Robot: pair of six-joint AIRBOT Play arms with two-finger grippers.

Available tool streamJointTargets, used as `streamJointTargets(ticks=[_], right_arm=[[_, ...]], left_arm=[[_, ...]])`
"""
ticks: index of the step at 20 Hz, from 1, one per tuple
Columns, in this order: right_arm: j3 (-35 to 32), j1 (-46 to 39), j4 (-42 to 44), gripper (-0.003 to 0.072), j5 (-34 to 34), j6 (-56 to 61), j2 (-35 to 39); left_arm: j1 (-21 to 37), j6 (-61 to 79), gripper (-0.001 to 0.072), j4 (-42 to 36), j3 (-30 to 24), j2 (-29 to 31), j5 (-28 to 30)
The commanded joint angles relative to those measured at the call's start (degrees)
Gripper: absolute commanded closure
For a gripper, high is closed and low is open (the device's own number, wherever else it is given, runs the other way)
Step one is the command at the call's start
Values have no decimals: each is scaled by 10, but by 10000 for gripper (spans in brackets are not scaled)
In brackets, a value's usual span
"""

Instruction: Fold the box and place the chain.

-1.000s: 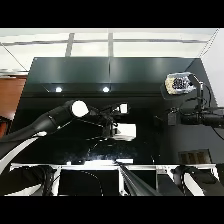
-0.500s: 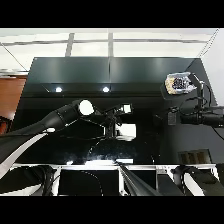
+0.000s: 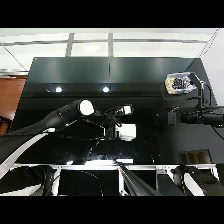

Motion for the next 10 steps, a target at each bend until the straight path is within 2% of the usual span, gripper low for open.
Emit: streamJointTargets(ticks=[1, 10], right_arm=[[0, 0, 0, 679, -1, 0, 1], [0, 0, 0, 679, -4, 0, 1]], left_arm=[[-1, 0, -3, 1, 0, -2, -1], [-36, 0, -5, 65, 0, -37, 59]])
